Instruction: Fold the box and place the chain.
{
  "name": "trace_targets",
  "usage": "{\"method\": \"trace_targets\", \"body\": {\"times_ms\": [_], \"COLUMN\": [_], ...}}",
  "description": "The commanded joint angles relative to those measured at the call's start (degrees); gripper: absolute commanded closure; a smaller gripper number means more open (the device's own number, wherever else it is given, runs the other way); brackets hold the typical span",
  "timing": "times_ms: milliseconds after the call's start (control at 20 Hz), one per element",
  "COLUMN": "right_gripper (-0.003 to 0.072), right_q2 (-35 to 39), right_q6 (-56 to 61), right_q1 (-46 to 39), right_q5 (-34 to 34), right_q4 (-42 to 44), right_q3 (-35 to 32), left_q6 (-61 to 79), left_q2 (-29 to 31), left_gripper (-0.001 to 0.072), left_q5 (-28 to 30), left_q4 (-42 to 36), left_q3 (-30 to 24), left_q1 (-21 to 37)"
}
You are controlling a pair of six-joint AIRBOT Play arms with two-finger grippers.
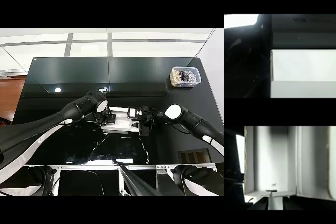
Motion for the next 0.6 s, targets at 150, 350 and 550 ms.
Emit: {"method": "trace_targets", "body": {"times_ms": [150, 350, 550], "right_gripper": [0.0496, 0.0311, 0.0273], "right_q2": [-2.6, -4.5, -4.5], "right_q6": [0.2, 2.6, 5.8], "right_q1": [0.3, 0.5, 0.4], "right_q5": [0.4, -2.0, -1.8], "right_q4": [15.3, 16.5, 16.2], "right_q3": [0.0, 0.0, 0.0], "left_q6": [0.0, 0.0, 0.0], "left_q2": [0.0, 0.0, 0.0], "left_gripper": [0.0682, 0.0682, 0.0682], "left_q5": [0.0, 0.0, 0.0], "left_q4": [0.0, 0.0, 0.0], "left_q3": [0.0, 0.0, 0.0], "left_q1": [0.0, 0.0, 0.0]}}
